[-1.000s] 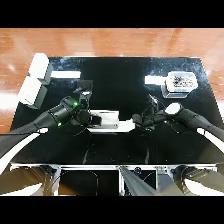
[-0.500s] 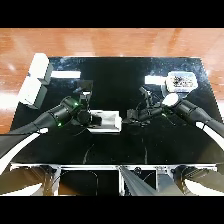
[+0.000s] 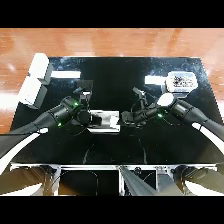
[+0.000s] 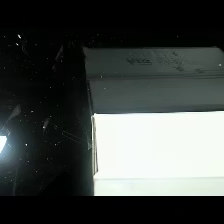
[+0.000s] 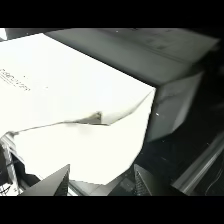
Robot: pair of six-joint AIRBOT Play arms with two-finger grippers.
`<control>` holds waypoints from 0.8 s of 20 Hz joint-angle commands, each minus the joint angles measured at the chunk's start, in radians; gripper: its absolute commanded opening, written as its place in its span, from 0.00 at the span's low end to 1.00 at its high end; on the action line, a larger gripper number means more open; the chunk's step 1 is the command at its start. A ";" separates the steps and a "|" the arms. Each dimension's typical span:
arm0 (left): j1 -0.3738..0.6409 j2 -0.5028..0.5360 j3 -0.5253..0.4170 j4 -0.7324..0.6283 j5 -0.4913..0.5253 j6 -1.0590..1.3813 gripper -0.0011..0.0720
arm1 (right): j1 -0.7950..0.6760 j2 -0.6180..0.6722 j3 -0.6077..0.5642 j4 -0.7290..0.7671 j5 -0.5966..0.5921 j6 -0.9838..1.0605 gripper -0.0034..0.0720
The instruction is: Fold the box and place the chain.
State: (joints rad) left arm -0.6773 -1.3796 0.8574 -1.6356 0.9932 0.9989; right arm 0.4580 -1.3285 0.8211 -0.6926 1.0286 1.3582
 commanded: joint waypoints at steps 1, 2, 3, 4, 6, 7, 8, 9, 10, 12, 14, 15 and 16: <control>0.000 0.000 0.000 0.000 0.001 0.000 0.05 | 0.060 -0.001 0.003 -0.040 -0.085 0.071 0.72; 0.000 0.000 0.000 0.001 0.001 0.000 0.05 | 0.085 -0.001 0.009 -0.103 -0.107 0.126 0.72; 0.000 0.000 0.000 0.001 0.001 0.000 0.04 | 0.110 -0.001 0.019 -0.169 -0.120 0.179 0.72; 0.000 0.000 0.000 0.001 0.000 0.000 0.05 | 0.138 -0.001 0.035 -0.234 -0.134 0.233 0.72; 0.000 0.000 0.000 0.001 -0.003 0.000 0.04 | 0.184 -0.002 0.069 -0.319 -0.164 0.315 0.72; 0.000 0.000 0.000 0.001 -0.003 0.000 0.04 | 0.200 -0.004 0.086 -0.349 -0.173 0.350 0.72; 0.000 0.000 0.000 0.001 -0.003 0.000 0.05 | 0.213 -0.005 0.101 -0.379 -0.180 0.386 0.72; 0.000 0.000 0.000 0.001 -0.003 0.000 0.05 | 0.222 -0.005 0.109 -0.404 -0.185 0.419 0.72; 0.000 0.000 0.000 0.001 -0.003 0.000 0.05 | 0.232 -0.008 0.116 -0.431 -0.184 0.453 0.72; 0.000 0.000 0.000 0.001 -0.003 0.000 0.04 | 0.249 -0.012 0.122 -0.479 -0.185 0.510 0.69; 0.000 0.000 0.000 0.001 -0.003 0.000 0.05 | 0.274 -0.022 0.137 -0.547 -0.184 0.579 0.69; 0.000 0.000 0.000 0.001 -0.003 0.000 0.04 | 0.290 -0.028 0.148 -0.592 -0.182 0.617 0.69; 0.000 0.000 0.000 0.001 -0.003 0.000 0.04 | 0.310 -0.039 0.166 -0.657 -0.174 0.668 0.69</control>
State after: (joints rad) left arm -0.6773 -1.3796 0.8574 -1.6356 0.9916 0.9985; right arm 0.7265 -1.3514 0.9569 -1.2015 0.8513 1.8912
